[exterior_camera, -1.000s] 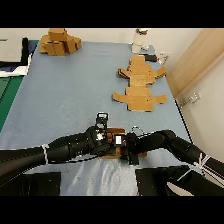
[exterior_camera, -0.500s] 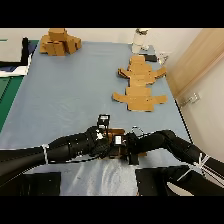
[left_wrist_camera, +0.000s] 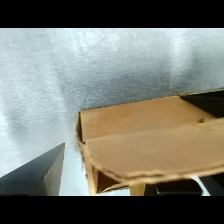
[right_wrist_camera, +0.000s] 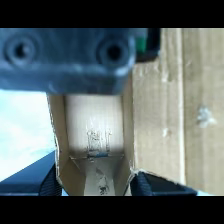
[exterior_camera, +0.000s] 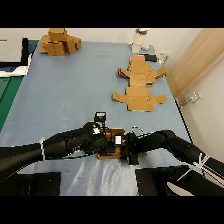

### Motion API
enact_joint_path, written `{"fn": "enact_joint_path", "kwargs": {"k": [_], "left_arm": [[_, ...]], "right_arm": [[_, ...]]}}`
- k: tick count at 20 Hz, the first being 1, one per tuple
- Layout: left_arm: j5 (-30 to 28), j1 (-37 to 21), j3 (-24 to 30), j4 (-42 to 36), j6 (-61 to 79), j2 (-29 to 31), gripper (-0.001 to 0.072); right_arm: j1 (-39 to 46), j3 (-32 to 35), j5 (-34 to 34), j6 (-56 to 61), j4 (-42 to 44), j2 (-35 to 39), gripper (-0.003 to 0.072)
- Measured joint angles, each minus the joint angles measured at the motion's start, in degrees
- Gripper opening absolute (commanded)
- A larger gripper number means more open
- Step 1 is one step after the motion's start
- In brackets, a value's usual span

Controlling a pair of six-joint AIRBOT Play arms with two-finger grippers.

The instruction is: Fold the box.

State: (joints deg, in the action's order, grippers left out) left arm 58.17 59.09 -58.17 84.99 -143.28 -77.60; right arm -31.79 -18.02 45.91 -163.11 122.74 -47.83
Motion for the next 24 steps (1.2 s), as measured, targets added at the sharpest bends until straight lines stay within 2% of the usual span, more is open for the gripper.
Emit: {"fn": "enact_joint_path", "kwargs": {"k": [3,4,5,7,8,9,14,15,16,17,24], "left_arm": [[0.33,-0.46,0.02,0.0,0.83,-1.27,0.0564],[0.42,-0.46,0.0,-0.39,1.05,-1.9,0.0485],[0.66,-0.48,0.0,-0.87,1.27,-2.49,0.0347],[0.72,-0.48,0.0,-1.7,1.79,-3.39,0.0249],[0.68,-0.48,0.0,-2.03,1.86,-3.67,0.0049],[0.46,-0.48,0.0,-2.36,2.05,-3.85,0.0033],[0.57,-0.52,-0.28,-2.62,2.45,-4.22,0.0037],[0.63,-0.52,-0.35,-2.69,2.51,-4.28,0.0133],[0.61,-0.52,-0.33,-2.71,2.95,-4.28,0.0432],[0.31,-0.5,-0.33,-3.21,2.95,-4.2,0.0513],[1.16,-2.27,-0.33,-6.75,3.61,-1.36,0.0513]], "right_arm": [[-0.02,0.0,0.0,0.0,0.0,-0.02,0.0503],[0.0,0.0,0.0,0.0,-0.02,-0.02,0.0503],[0.0,0.0,0.02,0.02,0.0,-0.02,0.0503],[0.0,0.0,0.02,0.02,-0.02,-0.02,0.0503],[0.0,0.0,0.02,0.02,-0.02,0.0,0.0503],[0.0,0.0,0.02,0.04,-0.02,-0.02,0.0503],[-0.02,0.02,0.04,0.17,0.11,-0.02,0.0503],[-0.02,0.02,0.04,0.13,0.07,0.0,0.0503],[-0.02,0.02,0.04,-0.09,-0.02,0.0,0.0503],[-0.02,0.02,0.02,-0.31,-0.11,0.0,0.0503],[-0.02,0.02,0.02,0.0,-0.07,0.0,0.0504]]}}
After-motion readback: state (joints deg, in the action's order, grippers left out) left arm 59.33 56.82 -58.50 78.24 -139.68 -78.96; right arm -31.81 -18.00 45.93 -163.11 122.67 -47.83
